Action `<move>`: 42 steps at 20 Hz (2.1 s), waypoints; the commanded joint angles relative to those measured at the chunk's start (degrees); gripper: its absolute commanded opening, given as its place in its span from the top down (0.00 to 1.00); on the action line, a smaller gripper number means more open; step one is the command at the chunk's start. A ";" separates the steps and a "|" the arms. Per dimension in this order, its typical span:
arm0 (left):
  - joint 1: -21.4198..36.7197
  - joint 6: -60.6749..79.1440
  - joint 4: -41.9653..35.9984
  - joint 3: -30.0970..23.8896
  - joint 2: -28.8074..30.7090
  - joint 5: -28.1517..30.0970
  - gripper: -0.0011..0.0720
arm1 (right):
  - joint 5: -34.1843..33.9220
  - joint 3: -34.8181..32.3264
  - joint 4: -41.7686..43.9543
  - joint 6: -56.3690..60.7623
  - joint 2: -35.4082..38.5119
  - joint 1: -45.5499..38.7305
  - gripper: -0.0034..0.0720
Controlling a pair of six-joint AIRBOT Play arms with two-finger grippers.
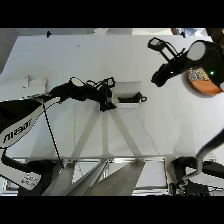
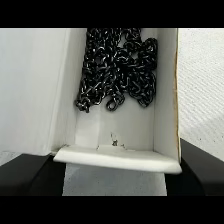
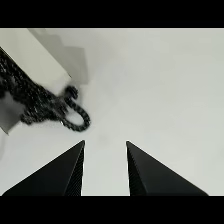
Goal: Fold the box and place the chain.
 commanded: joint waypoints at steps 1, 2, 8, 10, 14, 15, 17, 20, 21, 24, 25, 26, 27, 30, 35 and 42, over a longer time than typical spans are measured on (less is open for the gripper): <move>0.02 0.00 0.02 0.00 0.00 0.00 0.96 | 4.39 -0.04 5.73 -16.74 -1.97 -6.56 0.57; 0.02 0.00 0.02 0.00 0.00 0.00 0.96 | 4.33 -0.04 5.84 -20.39 -3.02 -6.51 0.57; 0.02 0.00 0.02 0.00 0.00 0.00 0.96 | 4.87 -0.04 9.81 -26.67 -13.55 -2.67 0.42; 0.02 0.00 0.00 0.00 0.00 0.00 0.96 | 4.76 -0.04 9.81 -28.70 -16.13 -0.28 0.42; 0.02 0.00 0.00 0.00 0.00 0.00 0.96 | 2.08 -0.04 9.57 -33.77 -18.05 3.41 0.42; 0.02 0.00 0.00 0.00 0.00 0.00 0.96 | 0.85 -0.04 9.53 -33.79 -18.08 3.72 0.42; 0.02 0.00 0.00 0.00 0.00 0.02 0.96 | 0.35 -0.04 9.49 -33.81 -18.08 3.69 0.44; 0.02 0.00 0.00 0.00 0.00 0.00 0.96 | 0.37 -0.04 9.35 -33.81 -18.08 3.72 0.64; 0.02 0.00 0.02 0.00 0.00 0.00 0.96 | 0.37 -0.04 9.25 -33.79 -18.08 3.72 0.76; 0.02 0.00 0.00 0.00 0.00 0.00 0.96 | 1.09 -0.02 4.61 -32.33 -17.92 3.69 0.91; 0.02 0.00 0.00 0.00 0.00 0.00 0.96 | 1.49 -0.02 3.15 -30.34 -17.68 3.69 0.91; 0.02 0.00 0.00 0.00 0.00 0.00 0.96 | 1.73 -0.02 2.47 -28.81 -17.29 3.69 0.92; 0.02 0.00 0.00 0.00 0.00 0.00 0.96 | 1.79 0.00 2.47 -28.04 -16.63 3.69 0.94; 0.02 0.00 0.00 0.00 0.00 0.00 0.96 | 1.75 0.00 2.62 -27.65 -13.35 3.69 0.94; 0.02 0.00 0.00 0.00 0.00 0.00 0.96 | 4.15 0.00 9.90 -27.69 -5.64 3.76 0.94; 0.02 0.00 0.02 0.00 0.00 0.00 0.96 | 5.18 0.00 17.86 -27.71 -0.94 8.31 0.94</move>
